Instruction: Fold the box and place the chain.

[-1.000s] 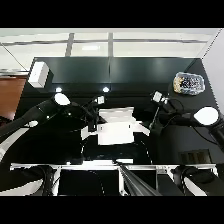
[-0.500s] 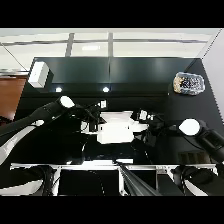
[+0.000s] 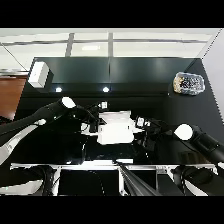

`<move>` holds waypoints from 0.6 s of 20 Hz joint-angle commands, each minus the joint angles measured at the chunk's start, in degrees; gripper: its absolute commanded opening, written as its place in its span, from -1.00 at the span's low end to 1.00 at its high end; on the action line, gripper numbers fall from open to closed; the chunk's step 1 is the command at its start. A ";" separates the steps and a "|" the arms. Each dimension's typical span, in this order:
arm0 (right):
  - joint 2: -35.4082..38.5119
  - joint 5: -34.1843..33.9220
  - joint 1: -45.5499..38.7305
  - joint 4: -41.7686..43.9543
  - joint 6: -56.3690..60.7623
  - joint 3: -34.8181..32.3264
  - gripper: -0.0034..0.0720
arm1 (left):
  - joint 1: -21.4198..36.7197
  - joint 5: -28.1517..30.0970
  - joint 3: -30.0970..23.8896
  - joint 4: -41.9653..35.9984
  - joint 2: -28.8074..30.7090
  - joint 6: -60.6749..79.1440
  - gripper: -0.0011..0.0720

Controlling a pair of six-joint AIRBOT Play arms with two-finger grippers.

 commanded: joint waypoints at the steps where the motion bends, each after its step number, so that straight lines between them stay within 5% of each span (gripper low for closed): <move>1: -0.07 -3.02 3.45 0.17 -0.26 -1.66 0.94 | -0.02 0.00 0.02 0.09 -0.07 0.02 -0.90; 9: -3.69 -15.63 11.06 5.09 -0.22 -1.27 0.94 | -0.04 0.00 0.02 0.09 -0.07 0.04 -0.90; 12: -3.69 -15.10 10.21 -2.51 0.02 3.15 0.94 | -0.04 0.00 0.02 0.09 -0.07 0.04 -0.90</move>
